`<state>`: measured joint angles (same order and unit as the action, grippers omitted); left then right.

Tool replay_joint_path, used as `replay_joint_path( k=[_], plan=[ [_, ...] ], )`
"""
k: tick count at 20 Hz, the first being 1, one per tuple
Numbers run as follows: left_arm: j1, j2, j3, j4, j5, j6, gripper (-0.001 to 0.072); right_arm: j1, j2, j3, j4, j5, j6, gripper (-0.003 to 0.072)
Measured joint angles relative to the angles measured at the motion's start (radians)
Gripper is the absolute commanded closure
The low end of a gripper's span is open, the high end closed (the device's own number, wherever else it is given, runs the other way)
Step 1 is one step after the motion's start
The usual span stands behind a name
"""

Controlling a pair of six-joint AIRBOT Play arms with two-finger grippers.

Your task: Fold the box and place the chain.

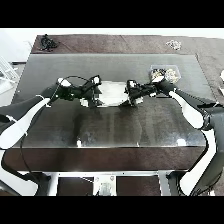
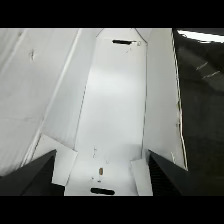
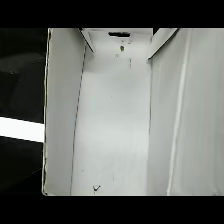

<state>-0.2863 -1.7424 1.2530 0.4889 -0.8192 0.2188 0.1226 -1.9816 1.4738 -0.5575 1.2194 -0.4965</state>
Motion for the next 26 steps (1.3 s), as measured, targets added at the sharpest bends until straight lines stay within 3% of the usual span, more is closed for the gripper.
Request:
replay_joint_path(
  k=[11,12,13,14,15,16,26],
  plan=[
    [0.0,-0.011,0.0,-0.001,0.023,0.001,0.0017,0.0,0.0,0.0,-0.001,0.003,0.0,0.0166],
    [0.0,-0.011,0.0,-0.001,0.026,0.005,0.019,0.0,0.0,0.0,-0.001,0.003,0.0,0.0166],
    [-0.001,-0.011,0.0,-0.001,0.034,0.014,0.0284,0.0,0.0,0.0,-0.001,0.004,0.0,0.0166],
    [-0.001,-0.011,0.0,0.001,0.036,0.024,0.0292,0.0,0.0,0.0,-0.002,0.005,0.0,0.0166],
    [0.0,-0.011,0.0,0.001,0.036,0.031,0.0389,0.0,0.0,0.0,-0.002,0.005,-0.001,0.0166],
    [0.001,-0.011,0.0,0.002,0.036,0.035,0.06,0.0,0.0,0.0,-0.002,0.005,-0.002,0.0166],
    [0.09,-0.009,0.0,-0.038,-0.058,0.142,0.0689,0.0,0.0,0.0,-0.002,0.008,-0.002,0.0166]
  ],
)
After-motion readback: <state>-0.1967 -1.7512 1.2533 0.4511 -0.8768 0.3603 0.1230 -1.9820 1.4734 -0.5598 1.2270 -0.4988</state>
